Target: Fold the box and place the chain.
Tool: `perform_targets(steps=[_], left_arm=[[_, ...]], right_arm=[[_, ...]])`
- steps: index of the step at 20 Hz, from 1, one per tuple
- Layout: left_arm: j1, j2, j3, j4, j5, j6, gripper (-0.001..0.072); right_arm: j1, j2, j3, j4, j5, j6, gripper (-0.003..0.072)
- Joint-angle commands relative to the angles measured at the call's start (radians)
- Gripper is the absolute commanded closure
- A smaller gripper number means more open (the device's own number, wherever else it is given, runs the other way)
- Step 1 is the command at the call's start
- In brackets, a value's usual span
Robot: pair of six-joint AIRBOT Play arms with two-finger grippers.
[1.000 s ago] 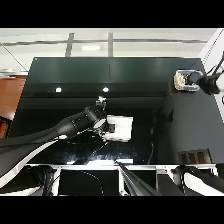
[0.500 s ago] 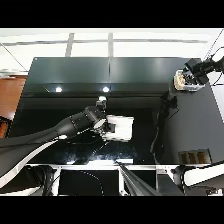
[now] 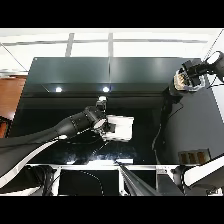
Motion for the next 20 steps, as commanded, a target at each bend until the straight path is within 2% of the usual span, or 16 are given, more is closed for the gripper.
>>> perform_targets(steps=[1,3,4,5,10,18,20], left_arm=[[0.0,0.0,0.0,0.0,-0.001,0.001,0.0678],[0.0,0.0,0.0,0.0,0.0,0.001,0.0678],[0.0,0.0,0.0,0.0,0.0,0.001,0.0678],[0.0,0.0,0.0,0.001,-0.001,0.001,0.0678],[0.0,0.0,0.0,0.0,0.0,0.001,0.0678],[0.0,0.0,0.0,0.0,-0.001,0.001,0.0678],[0.0,0.0,0.0,0.002,0.002,0.001,0.0678]], right_arm=[[0.0,-0.02,0.002,0.013,-0.022,0.004,0.0173],[0.0,-0.02,0.002,0.019,-0.022,-0.02,0.0382],[0.0,-0.019,0.003,0.047,-0.022,-0.087,0.0591],[-0.003,-0.018,0.009,0.064,-0.018,-0.153,0.0639],[-0.027,0.058,0.054,0.073,0.065,-0.364,0.0644],[-0.09,0.435,0.054,0.207,0.142,-0.735,0.0645],[-0.089,0.531,0.053,0.308,0.2,-0.851,0.0646]])
